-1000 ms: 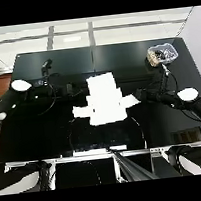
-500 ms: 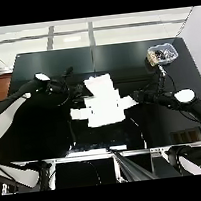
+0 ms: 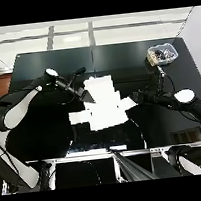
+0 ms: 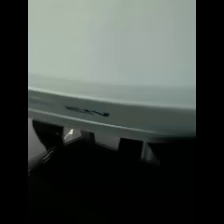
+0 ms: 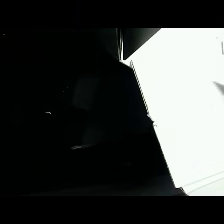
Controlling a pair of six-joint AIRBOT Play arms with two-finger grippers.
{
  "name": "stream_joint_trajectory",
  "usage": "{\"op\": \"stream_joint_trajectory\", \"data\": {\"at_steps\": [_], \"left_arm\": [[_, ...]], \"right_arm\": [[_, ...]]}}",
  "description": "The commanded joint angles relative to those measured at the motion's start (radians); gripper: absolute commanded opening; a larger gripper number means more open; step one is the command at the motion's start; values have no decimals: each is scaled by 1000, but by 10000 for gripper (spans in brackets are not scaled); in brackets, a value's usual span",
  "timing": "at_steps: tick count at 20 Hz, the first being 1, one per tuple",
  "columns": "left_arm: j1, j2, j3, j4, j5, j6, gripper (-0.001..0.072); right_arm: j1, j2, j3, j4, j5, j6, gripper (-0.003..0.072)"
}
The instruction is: Fold the box and place the chain.
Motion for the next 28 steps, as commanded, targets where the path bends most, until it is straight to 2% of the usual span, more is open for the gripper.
{"op": "stream_joint_trajectory", "data": {"at_steps": [1, 2, 3, 4, 5, 8, 10, 13, 15, 16, 20, 24, 28], "left_arm": [[-31, -13, 58, 89, -37, 87, 136], [-31, -13, 67, 98, -34, 88, 40], [-30, -13, 73, 98, -34, 89, 27], [-30, -12, 79, 101, -34, 85, 25], [-31, -7, 86, 114, -34, 66, 24], [-37, 72, 54, 165, -16, 53, 21], [-47, 196, -65, 153, 89, 110, 21], [-72, 449, -379, 64, 437, 365, 26], [-97, 540, -504, 45, 605, 686, 27], [-105, 552, -516, 63, 631, 829, 28], [-124, 512, -492, 124, 689, 849, 27], [-137, 467, -476, 167, 687, 848, 27], [-137, 461, -476, 167, 671, 848, 27]], "right_arm": [[0, -1, 0, 0, 6, 0, 22], [0, -1, 0, 0, 6, 0, 22], [0, 0, 0, -2, 6, 0, 46], [-1, 0, 1, -4, 6, 0, 362], [-10, 0, 8, -16, 19, -2, 714], [-84, 4, 106, -143, 272, -76, 702], [-121, 4, 173, -231, 426, -155, 702], [-120, 5, 193, -288, 460, -392, 703], [-89, 5, 192, -284, 436, -630, 702], [-64, 5, 190, -285, 408, -720, 702], [47, 0, 180, -292, 307, -864, 702], [160, -39, 171, -450, 303, -880, 702], [232, -100, 124, -423, 269, -929, 702]]}}
